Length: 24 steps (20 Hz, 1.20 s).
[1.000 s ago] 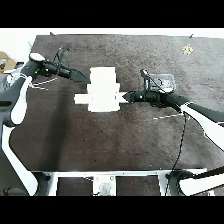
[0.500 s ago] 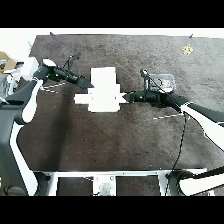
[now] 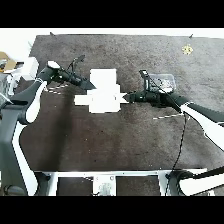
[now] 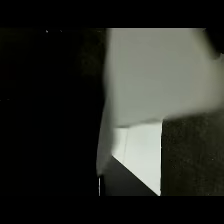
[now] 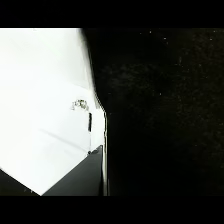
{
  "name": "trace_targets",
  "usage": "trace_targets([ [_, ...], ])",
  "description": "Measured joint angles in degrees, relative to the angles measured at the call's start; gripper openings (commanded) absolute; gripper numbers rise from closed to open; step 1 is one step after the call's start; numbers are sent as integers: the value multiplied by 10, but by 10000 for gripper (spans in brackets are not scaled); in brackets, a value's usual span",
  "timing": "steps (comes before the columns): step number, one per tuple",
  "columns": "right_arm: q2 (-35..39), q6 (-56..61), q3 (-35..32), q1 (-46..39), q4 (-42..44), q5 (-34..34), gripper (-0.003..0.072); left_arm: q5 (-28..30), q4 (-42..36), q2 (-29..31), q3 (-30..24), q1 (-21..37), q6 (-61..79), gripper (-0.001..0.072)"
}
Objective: Fold the box and place the chain.
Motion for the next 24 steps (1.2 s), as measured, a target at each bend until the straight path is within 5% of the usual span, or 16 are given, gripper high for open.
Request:
trace_targets([
  [1,0,-1,0,0,-1,-2,17,1,0,0,0,0,3,11],
  [2,0,-1,0,0,-2,-6,207,0,0,-1,0,0,14,11],
  [3,0,-2,0,0,-3,-12,305,-1,5,-1,0,0,23,11],
  [24,85,-23,9,-81,-26,12,306,48,-20,-3,-1,0,393,11],
])
